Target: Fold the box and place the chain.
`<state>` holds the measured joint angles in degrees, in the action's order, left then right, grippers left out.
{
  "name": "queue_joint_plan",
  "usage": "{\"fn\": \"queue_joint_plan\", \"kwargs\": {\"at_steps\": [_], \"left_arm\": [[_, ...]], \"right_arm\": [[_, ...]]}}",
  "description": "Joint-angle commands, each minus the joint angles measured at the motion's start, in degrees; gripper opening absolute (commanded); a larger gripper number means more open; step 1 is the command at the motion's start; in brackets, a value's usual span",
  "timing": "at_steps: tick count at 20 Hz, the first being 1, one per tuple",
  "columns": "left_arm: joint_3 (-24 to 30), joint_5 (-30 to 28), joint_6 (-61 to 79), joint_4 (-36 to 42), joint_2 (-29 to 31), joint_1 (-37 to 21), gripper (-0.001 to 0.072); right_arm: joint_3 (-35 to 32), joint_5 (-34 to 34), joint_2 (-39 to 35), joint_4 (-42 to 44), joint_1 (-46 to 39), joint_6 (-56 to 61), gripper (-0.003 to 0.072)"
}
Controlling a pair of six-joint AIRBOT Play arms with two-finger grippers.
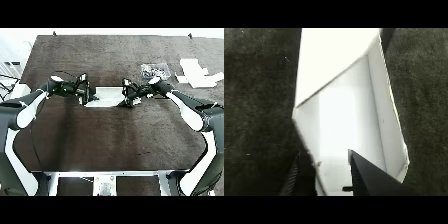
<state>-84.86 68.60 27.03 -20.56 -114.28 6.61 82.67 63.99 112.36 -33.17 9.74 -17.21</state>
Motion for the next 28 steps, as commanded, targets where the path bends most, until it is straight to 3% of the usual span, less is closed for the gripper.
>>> {"fn": "queue_joint_plan", "kwargs": {"at_steps": [1, 6, 7, 8, 9, 11, 13, 16, 18, 22, 28], "left_arm": [[-0.1, 2.6, -0.2, 0.0, 1.9, -2.4, 0.036], [-0.3, 11.8, -0.9, 0.4, 5.3, -8.9, 0.0358], [-0.4, 13.2, -1.6, 0.8, 5.8, -9.6, 0.0314], [-0.7, 15.2, -1.7, 1.0, 6.3, -10.1, 0.0109], [-1.1, 17.3, -1.6, 1.0, 6.7, -10.1, 0.0019], [-1.1, 17.2, -5.4, 1.3, 8.4, -9.5, 0.0015], [-1.0, 14.1, -10.9, 1.2, 11.1, -7.9, 0.0013], [3.3, 10.1, -10.5, 0.8, 15.6, -4.3, 0.0012], [5.5, 8.0, -11.0, -0.5, 16.0, -1.3, 0.0012], [9.6, -4.2, -13.1, -3.5, 16.0, 4.7, 0.0014], [10.0, -15.5, -13.4, -1.5, 16.0, 5.5, 0.0013]], "right_arm": [[0.0, 0.2, 0.0, 0.0, 0.1, 0.0, 0.056], [0.0, 0.2, 0.0, 0.0, 0.1, 0.0, 0.056], [0.0, 0.2, 0.0, 0.0, 0.1, 0.0, 0.056], [0.0, 0.2, 0.0, 0.0, 0.1, 0.0, 0.0561], [0.0, 0.2, 0.0, 0.0, 0.1, 0.0, 0.056], [0.0, 0.2, 0.0, 0.0, 0.1, 0.0, 0.056], [0.0, 0.2, 0.0, 0.0, 0.1, 0.0, 0.056], [0.0, 0.2, 0.0, 0.0, 0.1, 0.0, 0.056], [0.0, 0.2, 0.0, 0.0, 0.1, 0.0, 0.056], [0.0, 0.2, 0.0, 0.0, 0.1, 0.0, 0.056], [0.0, 0.2, 0.0, 0.0, 0.1, 0.0, 0.056]]}}
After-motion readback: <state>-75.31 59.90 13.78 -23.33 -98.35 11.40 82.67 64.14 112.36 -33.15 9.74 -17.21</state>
